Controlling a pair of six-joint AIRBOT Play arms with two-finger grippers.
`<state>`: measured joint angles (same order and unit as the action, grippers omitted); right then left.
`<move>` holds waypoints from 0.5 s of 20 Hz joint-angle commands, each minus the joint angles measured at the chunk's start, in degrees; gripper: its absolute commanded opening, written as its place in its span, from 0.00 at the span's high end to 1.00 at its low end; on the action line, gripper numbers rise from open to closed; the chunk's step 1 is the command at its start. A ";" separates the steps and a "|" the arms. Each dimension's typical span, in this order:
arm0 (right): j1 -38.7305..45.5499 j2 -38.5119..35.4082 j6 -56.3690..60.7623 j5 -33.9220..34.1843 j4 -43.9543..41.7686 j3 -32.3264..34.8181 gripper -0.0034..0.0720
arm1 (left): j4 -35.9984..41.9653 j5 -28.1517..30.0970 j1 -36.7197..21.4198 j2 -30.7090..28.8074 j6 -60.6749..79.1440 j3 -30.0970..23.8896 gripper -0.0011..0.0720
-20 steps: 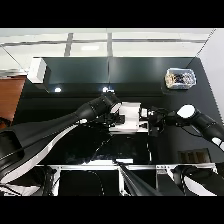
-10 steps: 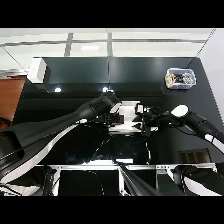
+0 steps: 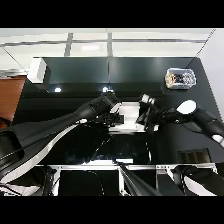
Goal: Fold the box and place the chain.
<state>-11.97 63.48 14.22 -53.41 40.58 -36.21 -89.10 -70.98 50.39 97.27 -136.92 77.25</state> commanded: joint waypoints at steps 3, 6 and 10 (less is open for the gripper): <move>19.12 -8.35 49.81 -8.50 29.16 -6.08 0.94 | 0.02 0.00 -0.02 0.02 0.00 0.04 0.95; 34.47 -4.55 53.77 -12.35 10.12 -0.81 0.94 | 0.00 0.04 -0.04 0.02 0.00 0.04 0.95; 34.84 4.02 49.35 -14.23 1.42 6.19 0.93 | -0.02 0.02 -0.04 0.02 0.00 0.04 0.95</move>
<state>20.25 62.87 61.49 -65.43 48.23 -33.78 -89.10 -70.98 50.37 97.27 -136.92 77.25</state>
